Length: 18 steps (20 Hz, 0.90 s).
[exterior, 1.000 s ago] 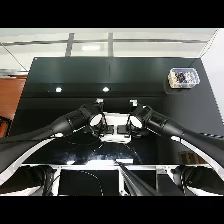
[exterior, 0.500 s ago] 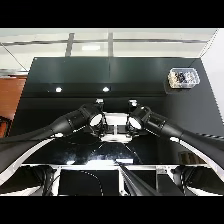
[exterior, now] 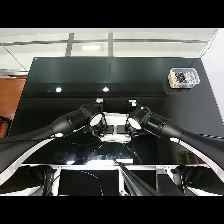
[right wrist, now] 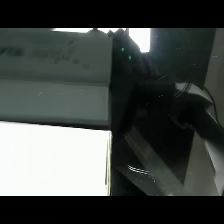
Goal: Fold the box and place the chain.
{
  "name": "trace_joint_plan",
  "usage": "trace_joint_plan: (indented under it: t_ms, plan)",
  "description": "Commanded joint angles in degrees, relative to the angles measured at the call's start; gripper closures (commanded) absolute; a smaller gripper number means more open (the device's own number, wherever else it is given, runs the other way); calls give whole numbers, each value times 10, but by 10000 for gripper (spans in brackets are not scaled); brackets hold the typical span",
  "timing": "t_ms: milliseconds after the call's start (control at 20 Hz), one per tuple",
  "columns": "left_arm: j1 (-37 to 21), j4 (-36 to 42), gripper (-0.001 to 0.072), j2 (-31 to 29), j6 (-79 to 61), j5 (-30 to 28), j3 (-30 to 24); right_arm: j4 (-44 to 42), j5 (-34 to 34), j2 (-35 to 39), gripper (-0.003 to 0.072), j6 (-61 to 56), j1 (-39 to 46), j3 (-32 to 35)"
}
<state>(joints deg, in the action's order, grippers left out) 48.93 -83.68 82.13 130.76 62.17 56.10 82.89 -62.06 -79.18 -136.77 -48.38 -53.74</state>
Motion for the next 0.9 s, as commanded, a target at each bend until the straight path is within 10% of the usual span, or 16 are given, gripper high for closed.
trace_joint_plan:
  t_ms: [0, 100, 200, 850]
  plan:
    - [0, -2, 679, 0, -3, -2, 0, -3, 12, 0, 669, -2, -1, 0]
    - [0, -2, 680, 0, -3, -2, 0, -12, 28, 0, 664, -6, 0, 0]
    - [0, -2, 680, 0, -3, -1, 0, -21, 39, 0, 358, -10, 0, -1]
    - [0, -2, 679, 0, -3, -2, 0, 101, -112, 264, 360, 118, 28, -9]
